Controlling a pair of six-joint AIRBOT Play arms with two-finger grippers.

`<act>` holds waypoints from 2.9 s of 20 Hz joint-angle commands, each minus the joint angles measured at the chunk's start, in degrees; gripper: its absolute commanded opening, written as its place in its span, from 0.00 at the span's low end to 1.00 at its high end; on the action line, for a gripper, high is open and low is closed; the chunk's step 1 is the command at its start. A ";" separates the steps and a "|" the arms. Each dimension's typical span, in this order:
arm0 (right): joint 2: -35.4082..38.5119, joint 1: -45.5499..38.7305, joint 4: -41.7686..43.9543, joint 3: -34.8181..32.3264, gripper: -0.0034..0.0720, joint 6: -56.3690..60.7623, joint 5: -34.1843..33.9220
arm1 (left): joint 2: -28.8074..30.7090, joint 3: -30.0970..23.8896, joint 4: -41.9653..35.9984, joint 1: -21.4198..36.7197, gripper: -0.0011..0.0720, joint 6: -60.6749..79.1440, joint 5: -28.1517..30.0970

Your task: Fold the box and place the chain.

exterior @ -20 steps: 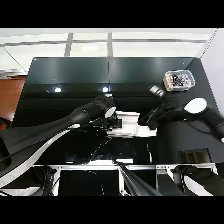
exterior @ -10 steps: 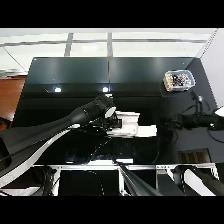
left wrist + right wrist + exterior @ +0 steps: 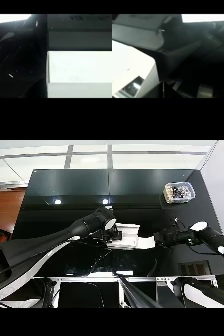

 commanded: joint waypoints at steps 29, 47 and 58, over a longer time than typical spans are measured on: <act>-0.96 27.71 -16.61 16.35 0.58 23.50 -3.89 | 0.02 0.04 0.20 0.00 0.05 0.02 0.90; -7.80 44.35 -44.81 25.88 0.50 63.63 0.90 | 0.02 0.04 0.20 0.00 0.05 0.02 1.44; -9.70 44.33 -44.57 25.88 0.06 63.60 2.03 | 0.02 0.04 0.20 0.00 0.05 0.04 1.27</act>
